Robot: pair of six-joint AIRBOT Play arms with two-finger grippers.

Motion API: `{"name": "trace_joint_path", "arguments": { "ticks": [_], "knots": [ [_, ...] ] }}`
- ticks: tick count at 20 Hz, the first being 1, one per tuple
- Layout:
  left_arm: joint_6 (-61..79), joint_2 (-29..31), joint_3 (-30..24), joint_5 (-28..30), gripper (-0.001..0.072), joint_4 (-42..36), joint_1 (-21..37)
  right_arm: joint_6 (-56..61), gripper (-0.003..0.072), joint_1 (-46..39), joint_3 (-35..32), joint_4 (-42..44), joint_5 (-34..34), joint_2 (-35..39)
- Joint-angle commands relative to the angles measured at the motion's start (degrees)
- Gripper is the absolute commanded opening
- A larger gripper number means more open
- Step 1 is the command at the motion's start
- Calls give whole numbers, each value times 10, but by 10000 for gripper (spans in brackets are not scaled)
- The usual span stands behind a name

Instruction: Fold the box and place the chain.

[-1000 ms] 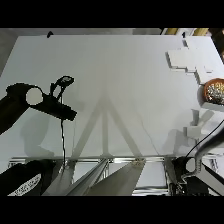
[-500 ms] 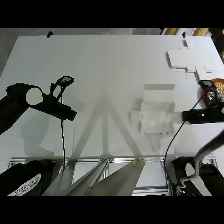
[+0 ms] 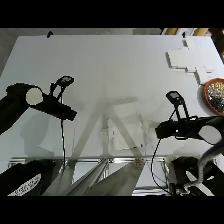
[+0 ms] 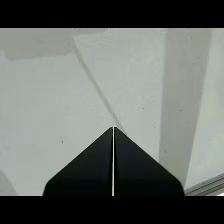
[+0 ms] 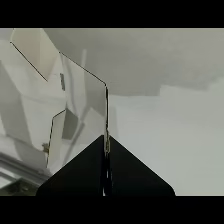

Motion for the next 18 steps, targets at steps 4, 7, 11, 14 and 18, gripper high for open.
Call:
{"name": "trace_joint_path", "arguments": {
  "ticks": [4,7,11,14,18],
  "knots": [
    [6,0,0,33,10,-14,0,36,21,62,-3,-2,-34,3],
    [90,0,0,74,279,-74,0,36,21,62,-3,-5,-34,3],
    [309,-14,0,100,473,-292,0,36,21,62,-3,-5,-33,3],
    [422,-62,-1,54,512,-427,0,36,21,62,-3,-5,-33,3],
    [528,-160,-2,-29,513,-515,0,36,21,62,-3,-5,-33,3]
  ]
}}
